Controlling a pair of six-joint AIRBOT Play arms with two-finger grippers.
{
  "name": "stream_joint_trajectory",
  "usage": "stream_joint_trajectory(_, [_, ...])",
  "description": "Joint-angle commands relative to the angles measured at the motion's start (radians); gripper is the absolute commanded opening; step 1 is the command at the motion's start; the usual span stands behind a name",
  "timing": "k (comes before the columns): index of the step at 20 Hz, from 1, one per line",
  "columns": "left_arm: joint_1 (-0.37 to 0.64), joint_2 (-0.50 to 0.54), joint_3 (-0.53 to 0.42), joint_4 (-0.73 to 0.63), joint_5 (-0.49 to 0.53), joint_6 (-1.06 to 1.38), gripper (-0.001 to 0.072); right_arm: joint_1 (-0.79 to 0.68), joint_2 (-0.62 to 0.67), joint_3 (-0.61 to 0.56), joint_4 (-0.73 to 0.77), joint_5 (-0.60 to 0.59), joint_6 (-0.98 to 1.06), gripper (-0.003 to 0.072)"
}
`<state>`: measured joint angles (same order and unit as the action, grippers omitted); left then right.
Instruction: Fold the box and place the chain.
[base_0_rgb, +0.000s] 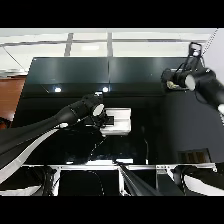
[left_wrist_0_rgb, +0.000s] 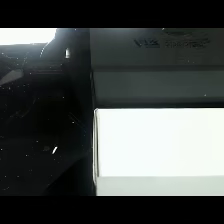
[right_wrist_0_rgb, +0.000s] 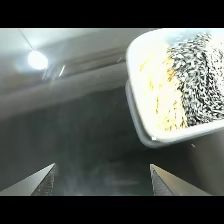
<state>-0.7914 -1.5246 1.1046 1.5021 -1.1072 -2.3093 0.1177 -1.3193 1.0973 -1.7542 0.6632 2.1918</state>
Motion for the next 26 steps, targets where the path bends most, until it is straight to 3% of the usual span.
stream_joint_trajectory(1, [0.001, 0.000, 0.000, 0.000, 0.000, 0.001, 0.0029, -0.167, -0.220, 0.249, 0.275, 0.130, 0.026, 0.0716])
stream_joint_trajectory(3, [0.001, 0.000, 0.000, 0.001, 0.001, 0.001, 0.0029, -0.225, -0.353, 0.424, 0.348, 0.303, 0.033, 0.0715])
stream_joint_trajectory(6, [0.001, 0.000, 0.000, 0.000, -0.002, 0.001, 0.0029, -0.296, -0.469, 0.564, 0.489, 0.390, 0.038, 0.0705])
stream_joint_trajectory(7, [0.001, 0.000, 0.000, 0.001, -0.001, 0.001, 0.0029, -0.315, -0.495, 0.590, 0.545, 0.415, 0.037, 0.0636])
stream_joint_trajectory(8, [0.001, 0.000, 0.000, 0.000, 0.005, 0.001, 0.0029, -0.327, -0.510, 0.598, 0.579, 0.426, 0.036, 0.0567])
stream_joint_trajectory(18, [0.001, 0.000, 0.000, 0.001, 0.003, 0.001, 0.0029, -0.327, -0.600, 0.598, 0.592, 0.412, 0.004, 0.0553])
stream_joint_trajectory(19, [0.001, 0.000, 0.000, 0.000, 0.004, 0.001, 0.0029, -0.327, -0.606, 0.598, 0.592, 0.414, -0.019, 0.0462])
stream_joint_trajectory(20, [0.001, 0.000, 0.000, 0.000, 0.005, 0.001, 0.0029, -0.327, -0.609, 0.598, 0.594, 0.414, -0.052, 0.0424])
stream_joint_trajectory(21, [0.001, 0.000, 0.000, 0.000, 0.004, 0.001, 0.0029, -0.327, -0.607, 0.598, 0.595, 0.417, -0.113, 0.0107])
stream_joint_trajectory(22, [0.001, 0.000, 0.000, 0.000, 0.004, 0.001, 0.0029, -0.330, -0.598, 0.598, 0.593, 0.425, -0.160, 0.0013])
stream_joint_trajectory(26, [0.001, 0.000, 0.000, 0.000, 0.004, 0.001, 0.0029, -0.341, -0.467, 0.598, 0.501, 0.414, -0.333, 0.0011])
